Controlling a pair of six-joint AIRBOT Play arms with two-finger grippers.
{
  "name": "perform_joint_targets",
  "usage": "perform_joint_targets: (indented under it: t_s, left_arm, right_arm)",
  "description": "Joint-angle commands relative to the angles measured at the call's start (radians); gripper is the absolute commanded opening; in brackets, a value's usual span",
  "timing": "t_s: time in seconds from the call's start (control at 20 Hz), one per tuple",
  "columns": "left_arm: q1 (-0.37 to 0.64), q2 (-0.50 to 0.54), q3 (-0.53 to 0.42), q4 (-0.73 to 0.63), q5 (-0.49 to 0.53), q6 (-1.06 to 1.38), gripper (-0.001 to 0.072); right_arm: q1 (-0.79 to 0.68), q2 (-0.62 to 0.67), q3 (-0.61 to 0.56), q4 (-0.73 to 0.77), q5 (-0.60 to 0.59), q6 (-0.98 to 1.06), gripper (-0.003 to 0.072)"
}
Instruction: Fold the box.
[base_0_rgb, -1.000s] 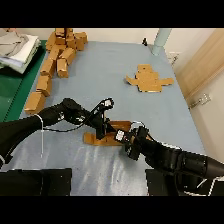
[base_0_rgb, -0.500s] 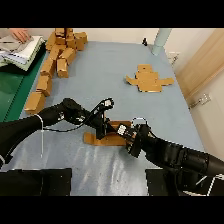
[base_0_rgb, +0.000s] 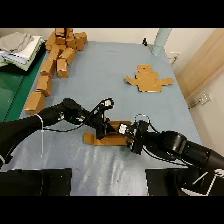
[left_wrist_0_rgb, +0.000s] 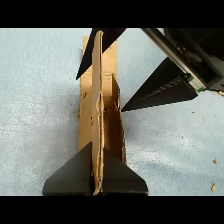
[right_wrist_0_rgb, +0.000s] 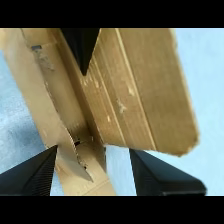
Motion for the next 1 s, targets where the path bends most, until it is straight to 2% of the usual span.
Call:
perform_joint_targets:
  t_s: [0.0, 0.1, 0.3, 0.6, 0.95]
  left_arm:
    - [0.0, 0.001, 0.001, 0.0, 0.0, 0.0, 0.0012]
    - [0.0, 0.001, 0.001, 0.0, 0.0, 0.0, 0.0012]
    - [0.0, 0.001, 0.001, 0.0, 0.0, 0.0, 0.0013]
    - [0.0, 0.001, 0.001, 0.0, 0.0, 0.0, 0.0012]
    - [0.0, 0.001, 0.001, 0.0, 0.0, 0.0, 0.0013]
  right_arm:
    - [-0.136, 0.0, 0.001, 0.357, 0.027, -0.416, 0.072]
    - [-0.246, -0.005, 0.001, 0.585, 0.0, -0.635, 0.072]
    - [-0.371, -0.075, 0.001, 0.798, -0.066, -0.892, 0.072]
    - [-0.37, -0.222, 0.002, 0.902, -0.053, -1.057, 0.072]
    - [-0.37, -0.236, 0.005, 0.886, -0.056, -1.016, 0.072]
